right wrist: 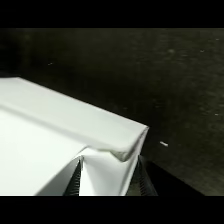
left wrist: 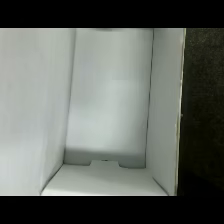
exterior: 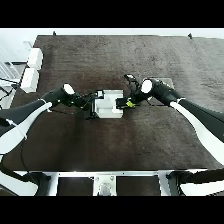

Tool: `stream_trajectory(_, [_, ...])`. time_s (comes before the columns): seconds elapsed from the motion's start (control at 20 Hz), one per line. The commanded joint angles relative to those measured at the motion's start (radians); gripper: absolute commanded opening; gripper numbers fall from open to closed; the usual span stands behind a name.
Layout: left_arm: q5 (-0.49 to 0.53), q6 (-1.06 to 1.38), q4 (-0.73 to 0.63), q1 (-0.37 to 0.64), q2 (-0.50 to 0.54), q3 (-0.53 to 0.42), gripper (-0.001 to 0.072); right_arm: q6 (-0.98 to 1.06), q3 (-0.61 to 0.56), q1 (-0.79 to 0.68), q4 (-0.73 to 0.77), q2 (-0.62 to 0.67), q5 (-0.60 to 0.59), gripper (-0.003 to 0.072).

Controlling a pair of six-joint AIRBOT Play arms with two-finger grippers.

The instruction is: Fold the box and place the chain.

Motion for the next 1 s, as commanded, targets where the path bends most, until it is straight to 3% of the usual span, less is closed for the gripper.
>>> stream_trajectory(0.0, [0.000, 0.000, 0.000, 0.001, 0.000, 0.000, 0.0529, 0.123, 0.021, 0.019, -0.109, -0.020, 0.028, 0.0429])
stream_trajectory(0.3, [0.000, 0.000, 0.000, 0.001, 0.000, 0.000, 0.0529, 0.276, 0.084, 0.068, -0.285, -0.080, 0.129, 0.0427])
stream_trajectory(0.45, [0.000, 0.000, 0.000, 0.001, 0.000, 0.000, 0.0530, 0.303, 0.108, 0.092, -0.292, -0.084, 0.121, 0.0373])
stream_trajectory(0.7, [0.000, 0.001, 0.000, 0.001, 0.000, 0.000, 0.0529, 0.385, 0.118, 0.113, -0.317, -0.092, 0.121, 0.0358])
stream_trajectory(0.8, [0.000, 0.001, 0.000, 0.001, 0.000, 0.000, 0.0529, 0.408, 0.126, 0.117, -0.317, -0.101, 0.121, 0.0256])
stream_trajectory(0.95, [0.000, 0.001, 0.000, 0.001, 0.000, 0.000, 0.0529, 0.425, 0.132, 0.127, -0.318, -0.107, 0.123, 0.0212])
